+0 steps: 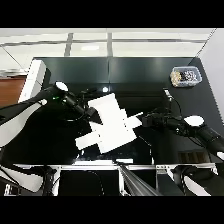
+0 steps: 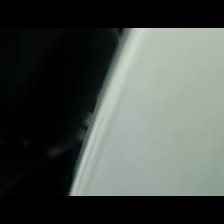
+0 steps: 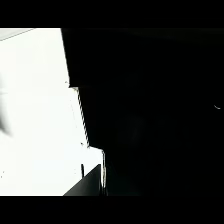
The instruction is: Fold the box and place the chain.
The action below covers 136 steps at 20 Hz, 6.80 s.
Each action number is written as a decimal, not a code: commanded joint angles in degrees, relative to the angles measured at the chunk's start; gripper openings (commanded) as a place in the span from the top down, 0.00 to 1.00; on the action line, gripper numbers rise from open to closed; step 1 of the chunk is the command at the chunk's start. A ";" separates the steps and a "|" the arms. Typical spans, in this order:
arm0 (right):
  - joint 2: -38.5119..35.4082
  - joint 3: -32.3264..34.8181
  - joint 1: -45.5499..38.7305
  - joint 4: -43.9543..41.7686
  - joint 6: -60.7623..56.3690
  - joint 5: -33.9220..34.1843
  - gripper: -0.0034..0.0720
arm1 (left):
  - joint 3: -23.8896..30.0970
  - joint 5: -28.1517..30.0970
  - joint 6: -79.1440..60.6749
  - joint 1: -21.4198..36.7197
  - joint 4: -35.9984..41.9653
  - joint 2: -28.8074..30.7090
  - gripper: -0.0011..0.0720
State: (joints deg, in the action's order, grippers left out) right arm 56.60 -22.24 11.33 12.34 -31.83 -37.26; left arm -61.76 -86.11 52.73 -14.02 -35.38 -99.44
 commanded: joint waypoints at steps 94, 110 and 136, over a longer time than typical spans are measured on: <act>14.21 -9.70 4.48 9.92 58.01 -10.01 0.02 | 5.18 33.90 -45.18 -17.81 -20.63 14.03 0.95; 16.59 -9.77 7.45 15.91 57.27 -6.21 0.02 | 5.20 34.95 -44.78 -17.88 -20.76 13.88 0.95; 17.59 -10.88 7.85 18.32 50.66 -3.45 0.02 | 5.20 34.95 -44.78 -17.88 -20.76 13.88 0.95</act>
State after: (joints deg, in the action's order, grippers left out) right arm 73.82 -32.75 19.05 29.89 19.99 -40.84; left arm -56.49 -51.16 7.94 -31.88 -56.14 -85.52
